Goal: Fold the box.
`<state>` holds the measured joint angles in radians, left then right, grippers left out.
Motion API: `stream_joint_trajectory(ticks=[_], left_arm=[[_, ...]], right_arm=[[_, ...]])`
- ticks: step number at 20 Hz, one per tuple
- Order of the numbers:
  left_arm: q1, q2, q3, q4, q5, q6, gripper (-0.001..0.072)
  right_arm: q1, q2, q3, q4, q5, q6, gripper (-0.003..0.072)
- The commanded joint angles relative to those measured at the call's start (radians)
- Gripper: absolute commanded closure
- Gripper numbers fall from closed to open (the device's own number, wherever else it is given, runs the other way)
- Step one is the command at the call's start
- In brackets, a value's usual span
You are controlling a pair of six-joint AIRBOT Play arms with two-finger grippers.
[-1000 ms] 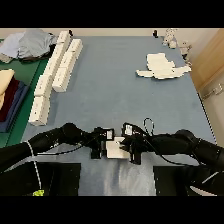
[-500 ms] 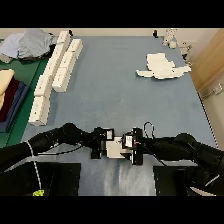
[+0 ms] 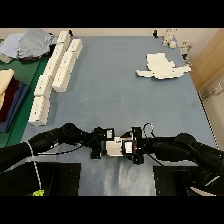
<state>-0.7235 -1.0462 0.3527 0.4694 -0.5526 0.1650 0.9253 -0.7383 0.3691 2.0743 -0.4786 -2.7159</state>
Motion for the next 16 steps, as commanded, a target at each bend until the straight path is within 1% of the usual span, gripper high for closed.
stream_joint_trajectory(ticks=[1,9,10,12,16], left_arm=[[0.000,0.000,0.001,0.001,0.000,0.003,0.0235],[0.000,0.000,0.001,0.001,0.000,0.003,0.0235],[0.000,0.000,0.001,0.001,0.000,0.003,0.0236],[0.000,0.000,0.001,0.001,0.000,0.003,0.0235],[0.000,0.000,0.001,0.001,0.000,0.003,0.0235]], right_arm=[[-0.001,0.019,0.007,-0.017,0.010,-0.011,0.0093],[-0.001,0.042,0.008,-0.018,0.053,-0.020,0.0095],[-0.001,0.042,0.008,-0.018,0.063,-0.026,0.0106],[-0.001,0.042,0.008,-0.018,0.084,-0.027,0.0158],[-0.002,0.041,0.008,-0.026,0.099,-0.027,0.0167]])
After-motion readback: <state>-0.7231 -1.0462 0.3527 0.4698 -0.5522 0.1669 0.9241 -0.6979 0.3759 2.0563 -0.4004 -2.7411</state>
